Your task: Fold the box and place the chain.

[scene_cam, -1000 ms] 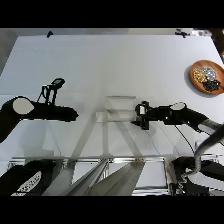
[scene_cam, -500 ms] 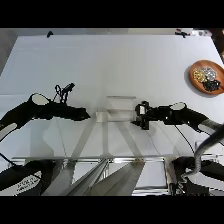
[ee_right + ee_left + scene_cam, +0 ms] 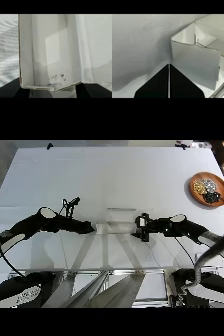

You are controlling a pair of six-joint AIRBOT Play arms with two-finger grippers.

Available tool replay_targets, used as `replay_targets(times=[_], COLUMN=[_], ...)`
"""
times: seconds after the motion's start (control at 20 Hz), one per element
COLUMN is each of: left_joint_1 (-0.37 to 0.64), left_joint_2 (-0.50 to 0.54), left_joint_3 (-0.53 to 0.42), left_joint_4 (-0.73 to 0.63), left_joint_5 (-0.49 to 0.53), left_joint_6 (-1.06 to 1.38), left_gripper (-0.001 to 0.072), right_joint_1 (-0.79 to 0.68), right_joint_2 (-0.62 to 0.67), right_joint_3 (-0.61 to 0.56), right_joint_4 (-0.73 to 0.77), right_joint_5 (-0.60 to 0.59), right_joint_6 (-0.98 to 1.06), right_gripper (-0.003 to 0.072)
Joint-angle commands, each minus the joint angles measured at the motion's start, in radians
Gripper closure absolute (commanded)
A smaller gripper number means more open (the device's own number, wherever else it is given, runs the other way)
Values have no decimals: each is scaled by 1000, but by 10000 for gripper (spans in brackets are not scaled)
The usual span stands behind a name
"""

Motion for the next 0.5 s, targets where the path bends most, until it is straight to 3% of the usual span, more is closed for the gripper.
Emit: replay_targets(times=[0.0, 0.15, 0.45], left_joint_1=[-17, -42, -114], left_joint_2=[-7, -7, -6], left_joint_3=[0, 0, 2], left_joint_4=[-8, -30, -227], left_joint_5=[40, 40, 39], left_joint_6=[-6, 3, 232], left_gripper=[703, 703, 702], right_joint_1=[0, 0, 0], right_joint_2=[1, 1, 1], right_joint_3=[0, 0, 0], right_joint_4=[0, 0, 0], right_joint_5=[0, 0, 0], right_joint_6=[0, 0, 0], right_gripper=[265, 265, 265])
